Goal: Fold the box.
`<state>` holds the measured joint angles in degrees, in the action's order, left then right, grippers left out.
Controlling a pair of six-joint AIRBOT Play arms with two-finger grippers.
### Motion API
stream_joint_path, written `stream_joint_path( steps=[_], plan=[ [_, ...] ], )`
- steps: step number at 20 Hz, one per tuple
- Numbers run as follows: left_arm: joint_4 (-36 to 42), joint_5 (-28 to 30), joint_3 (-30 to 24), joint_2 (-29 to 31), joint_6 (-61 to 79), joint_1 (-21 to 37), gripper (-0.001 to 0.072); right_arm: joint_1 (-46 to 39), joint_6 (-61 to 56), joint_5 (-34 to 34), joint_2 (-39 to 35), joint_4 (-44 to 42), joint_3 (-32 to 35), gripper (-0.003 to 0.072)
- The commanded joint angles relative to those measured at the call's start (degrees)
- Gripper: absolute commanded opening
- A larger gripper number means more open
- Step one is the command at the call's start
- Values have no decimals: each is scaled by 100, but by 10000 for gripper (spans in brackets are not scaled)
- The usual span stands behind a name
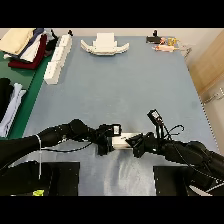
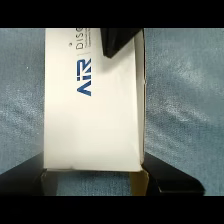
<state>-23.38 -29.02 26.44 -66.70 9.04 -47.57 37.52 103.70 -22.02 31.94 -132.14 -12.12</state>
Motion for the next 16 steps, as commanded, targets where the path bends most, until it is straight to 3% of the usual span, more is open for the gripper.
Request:
stream_joint_path(
  steps=[1, 16],
  plan=[
    [-2, 2, 4, -2, 2, 4, 513, 118, -37, 232, 2, -37, 179, 4],
    [-2, 2, 4, -2, 2, 4, 513, 120, -20, 514, 94, -31, 691, 4]
  ],
)
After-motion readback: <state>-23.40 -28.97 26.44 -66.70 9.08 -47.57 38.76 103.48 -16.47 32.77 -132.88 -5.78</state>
